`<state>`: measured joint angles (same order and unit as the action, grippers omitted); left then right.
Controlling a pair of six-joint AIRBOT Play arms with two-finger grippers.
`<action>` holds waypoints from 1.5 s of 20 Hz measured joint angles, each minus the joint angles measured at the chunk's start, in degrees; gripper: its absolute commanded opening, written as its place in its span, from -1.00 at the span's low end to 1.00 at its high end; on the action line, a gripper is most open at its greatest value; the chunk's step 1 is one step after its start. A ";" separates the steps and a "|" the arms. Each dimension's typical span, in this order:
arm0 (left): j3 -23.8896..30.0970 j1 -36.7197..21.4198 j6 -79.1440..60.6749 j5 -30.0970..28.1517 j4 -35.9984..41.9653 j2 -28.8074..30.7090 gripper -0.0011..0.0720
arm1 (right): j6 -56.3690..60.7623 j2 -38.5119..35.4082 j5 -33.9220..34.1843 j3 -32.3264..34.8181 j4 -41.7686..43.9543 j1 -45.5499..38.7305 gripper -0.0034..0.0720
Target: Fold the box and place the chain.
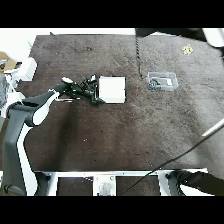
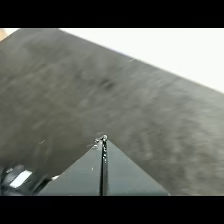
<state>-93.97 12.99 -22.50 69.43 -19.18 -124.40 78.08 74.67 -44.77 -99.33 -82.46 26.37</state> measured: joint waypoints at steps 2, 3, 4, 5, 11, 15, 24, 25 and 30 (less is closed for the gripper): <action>0.00 0.00 0.00 0.00 0.00 0.00 0.72 | 0.00 2.36 -0.92 0.02 0.00 2.21 -0.91; 0.00 0.00 0.00 0.00 0.00 0.00 0.72 | -0.04 3.63 -1.55 0.04 0.00 3.23 -0.91; 0.00 0.00 0.00 0.00 0.00 0.00 0.72 | -0.07 4.79 -2.32 0.07 0.07 4.13 -0.91; 0.00 0.00 0.00 0.00 0.00 0.00 0.72 | -0.09 5.77 -2.97 0.22 0.17 4.83 -0.91; 0.00 0.00 0.00 0.00 0.00 0.00 0.72 | 0.98 8.46 -4.52 5.95 1.73 6.40 -0.91; 0.00 0.00 0.00 0.00 0.00 0.00 0.72 | 2.56 8.79 1.20 14.45 2.12 6.54 -0.91; 0.00 0.00 0.00 0.00 0.07 0.00 0.72 | 4.28 11.15 9.99 23.91 1.79 3.19 -0.06; 0.00 0.00 0.00 0.00 0.07 0.00 0.72 | 4.87 11.23 9.22 24.22 1.79 1.57 -0.06; 0.00 0.00 0.00 0.00 0.09 0.00 0.72 | 11.41 11.61 9.03 31.30 3.45 -10.91 -0.16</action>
